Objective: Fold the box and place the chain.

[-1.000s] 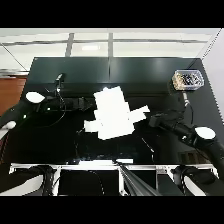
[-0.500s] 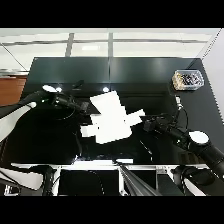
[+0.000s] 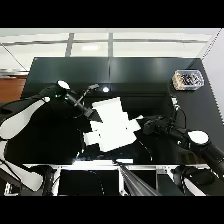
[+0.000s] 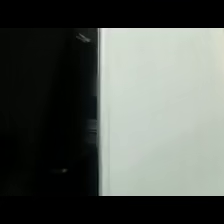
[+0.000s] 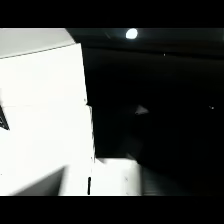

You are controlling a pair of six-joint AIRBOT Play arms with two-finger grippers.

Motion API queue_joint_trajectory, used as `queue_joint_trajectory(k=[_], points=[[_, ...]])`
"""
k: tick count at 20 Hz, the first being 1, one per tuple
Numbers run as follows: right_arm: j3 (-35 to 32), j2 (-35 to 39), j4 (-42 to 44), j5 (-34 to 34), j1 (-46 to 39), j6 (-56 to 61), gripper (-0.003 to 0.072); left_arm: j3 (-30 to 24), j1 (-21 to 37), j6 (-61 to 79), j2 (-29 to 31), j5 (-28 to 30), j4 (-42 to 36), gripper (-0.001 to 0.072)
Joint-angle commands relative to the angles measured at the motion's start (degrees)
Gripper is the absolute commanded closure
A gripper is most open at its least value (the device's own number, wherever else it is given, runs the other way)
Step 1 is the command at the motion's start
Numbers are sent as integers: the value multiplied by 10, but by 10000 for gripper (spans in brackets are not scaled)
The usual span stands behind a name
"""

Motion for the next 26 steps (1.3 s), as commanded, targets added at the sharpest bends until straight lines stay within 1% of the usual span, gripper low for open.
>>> queue_joint_trajectory(k=[1, 2, 3, 5, 6, 7, 8, 9, 10, 12, 13, 15, 17, 20, 23, 26], points=[[52, 0, -132, 90, -35, 15, 9, 4, -3, 8, 15, -9, 29, 686], [87, 0, -212, 140, -49, 28, 9, 2, -4, 9, 31, -1, 32, 686], [121, 0, -287, 184, -56, 38, 8, -3, -10, 10, 54, 21, 32, 687], [171, 0, -404, 251, -54, 38, 9, -31, -32, 60, 115, 107, 34, 686], [179, 0, -440, 269, -50, 37, 9, -50, -48, 91, 146, 167, 39, 685], [178, 0, -470, 276, -45, 33, 8, -64, -63, 123, 166, 207, 47, 684], [177, -4, -507, 273, -34, 31, 7, -68, -77, 167, 177, 229, 61, 684], [176, -10, -530, 258, -21, 25, -31, -66, -90, 202, 179, 240, 72, 684], [175, -18, -536, 236, -6, 13, -30, -67, -99, 227, 178, 255, 74, 684], [175, -45, -533, 197, 27, -12, -30, -67, -120, 237, 177, 314, 109, 685], [175, -63, -533, 197, 42, -46, -29, -67, -129, 237, 177, 341, 130, 684], [175, -102, -533, 217, 64, -114, -26, -67, -140, 239, 177, 366, 144, 682], [175, -129, -521, 226, 75, -157, -20, -67, -141, 246, 177, 364, 146, 682], [175, -144, -504, 221, 75, -194, -20, -67, -141, 256, 170, 362, 146, 682], [175, -153, -486, 220, 75, -199, -20, -67, -141, 270, 167, 326, 162, 682], [175, -179, -444, 183, 91, -210, -20, -67, -141, 271, 167, 309, 161, 682]])
